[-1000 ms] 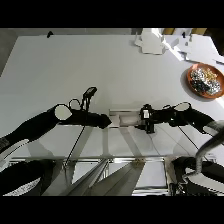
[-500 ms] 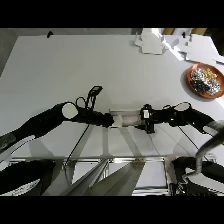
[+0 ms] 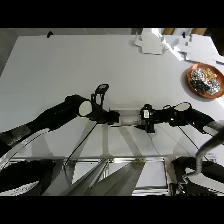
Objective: Fold the box and place the chain.
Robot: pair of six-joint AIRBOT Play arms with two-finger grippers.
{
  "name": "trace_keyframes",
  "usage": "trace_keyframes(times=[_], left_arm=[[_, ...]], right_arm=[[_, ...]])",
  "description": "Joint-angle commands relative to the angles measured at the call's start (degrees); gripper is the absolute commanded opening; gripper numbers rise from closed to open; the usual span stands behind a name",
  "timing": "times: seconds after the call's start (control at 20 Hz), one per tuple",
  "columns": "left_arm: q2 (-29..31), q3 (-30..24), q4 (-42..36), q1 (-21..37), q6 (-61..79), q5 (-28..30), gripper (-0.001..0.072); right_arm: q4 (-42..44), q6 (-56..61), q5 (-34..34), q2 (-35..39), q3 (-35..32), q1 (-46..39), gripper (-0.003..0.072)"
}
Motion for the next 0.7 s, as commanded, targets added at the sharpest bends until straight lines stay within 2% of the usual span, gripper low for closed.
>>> trace_keyframes(times=[0.0, 0.2, 0.4, 0.55, 0.65], left_arm=[[-5.0, 6.5, 8.4, -2.6, -12.5, -8.0, 0.0291], [-11.1, 12.7, 14.5, -5.1, -24.0, -14.0, 0.0269], [-14.3, 16.8, 16.3, -6.0, -28.4, -15.6, 0.0268], [-15.4, 17.7, 16.7, -6.0, -30.8, -16.4, 0.0265], [-16.0, 17.7, 16.6, -6.0, -31.9, -16.4, 0.0198]], right_arm=[[0.0, 0.0, 0.2, 0.0, 0.0, 0.1, 0.0403], [0.0, 0.0, 0.2, 0.0, 0.0, 0.1, 0.0403], [0.0, 0.0, 0.2, 0.0, 0.0, 0.0, 0.0403], [0.0, 0.0, 0.2, 0.0, 0.0, 0.1, 0.0403], [0.0, 0.0, 0.2, 0.0, 0.0, 0.0, 0.0403]])
